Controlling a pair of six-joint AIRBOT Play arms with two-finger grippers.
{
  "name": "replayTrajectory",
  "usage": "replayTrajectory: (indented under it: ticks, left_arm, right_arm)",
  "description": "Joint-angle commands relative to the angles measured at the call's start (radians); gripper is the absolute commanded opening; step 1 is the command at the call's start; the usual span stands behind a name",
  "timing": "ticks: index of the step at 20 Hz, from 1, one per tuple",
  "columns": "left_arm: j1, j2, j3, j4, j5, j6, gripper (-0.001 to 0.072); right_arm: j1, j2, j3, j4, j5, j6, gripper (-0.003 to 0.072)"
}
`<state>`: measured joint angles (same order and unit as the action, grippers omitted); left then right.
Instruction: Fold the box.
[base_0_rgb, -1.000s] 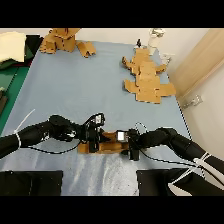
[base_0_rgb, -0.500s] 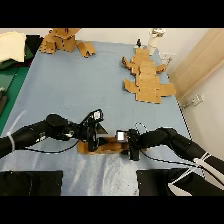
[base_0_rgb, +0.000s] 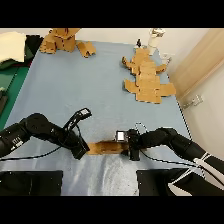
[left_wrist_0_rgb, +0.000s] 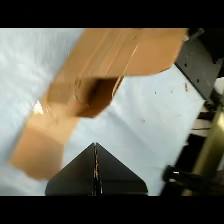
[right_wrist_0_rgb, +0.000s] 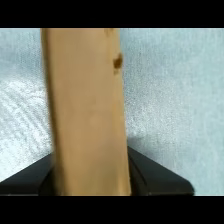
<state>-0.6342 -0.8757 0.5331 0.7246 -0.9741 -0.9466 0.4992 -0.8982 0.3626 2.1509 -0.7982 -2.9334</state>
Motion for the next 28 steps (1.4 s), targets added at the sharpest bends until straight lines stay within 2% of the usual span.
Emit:
replayTrajectory:
  ticks: [1,4,5,7,12,18,24,28]
  left_arm:
    - [-0.084,0.019,-0.031,-0.094,-0.018,-0.360,0.0012]
    - [-0.227,-0.009,-0.037,-0.353,0.311,-0.294,0.0012]
    - [-0.253,-0.030,-0.037,-0.411,0.388,-0.260,0.0012]
    - [-0.253,-0.093,-0.028,-0.479,0.457,-0.213,0.0012]
    - [-0.181,-0.236,0.022,-0.549,0.510,-0.127,0.0012]
    - [-0.163,-0.373,0.092,-0.541,0.519,-0.107,0.0012]
    - [-0.162,-0.439,0.092,-0.517,0.520,-0.108,0.0011]
    - [-0.162,-0.443,0.098,-0.515,0.522,-0.084,0.0011]
  right_arm:
    - [0.001,0.000,0.000,0.000,0.000,0.000,0.0440]
    - [0.001,0.000,0.000,0.000,0.000,0.000,0.0440]
    - [0.001,0.000,0.000,0.000,0.000,0.000,0.0440]
    - [0.001,0.000,0.000,0.000,0.000,0.000,0.0440]
    - [0.001,0.000,0.000,0.000,0.000,0.000,0.0440]
    - [0.001,0.000,0.000,0.000,0.000,0.000,0.0440]
    - [0.001,0.000,0.000,0.000,0.000,0.000,0.0440]
    - [0.001,0.000,0.000,0.000,0.000,0.000,0.0440]
